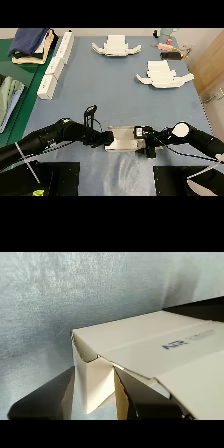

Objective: Fold the box.

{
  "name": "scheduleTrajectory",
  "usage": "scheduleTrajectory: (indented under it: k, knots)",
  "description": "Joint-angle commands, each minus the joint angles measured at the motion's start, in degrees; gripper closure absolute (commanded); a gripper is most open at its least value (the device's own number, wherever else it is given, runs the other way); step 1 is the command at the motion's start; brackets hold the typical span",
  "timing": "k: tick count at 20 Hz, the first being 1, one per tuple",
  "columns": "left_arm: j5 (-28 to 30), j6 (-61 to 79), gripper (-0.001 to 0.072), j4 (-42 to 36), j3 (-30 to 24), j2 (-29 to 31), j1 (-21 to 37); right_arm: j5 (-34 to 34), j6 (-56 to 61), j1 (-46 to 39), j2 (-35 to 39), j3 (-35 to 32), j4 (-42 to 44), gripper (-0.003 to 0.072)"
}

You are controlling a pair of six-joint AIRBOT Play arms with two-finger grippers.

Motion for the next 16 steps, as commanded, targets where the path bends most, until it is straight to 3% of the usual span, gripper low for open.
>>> scheduleTrajectory:
  k: [1, 6, 16]
  knots:
    - [-4.3, -8.0, 0.0355, 6.4, 3.9, -2.9, -2.0, 0.0, 0.0, 0.0, 0.0, 0.0, 0.0, 0.0142]
    - [-11.4, -17.1, 0.0358, 14.9, 8.7, -6.2, -5.7, 0.0, 0.0, 0.0, 0.0, 0.0, 0.0, 0.0142]
    - [-18.7, -27.3, 0.0363, 22.7, 17.7, -15.0, -11.5, 0.0, 0.0, 0.0, 0.0, 0.0, 0.0, 0.0142]
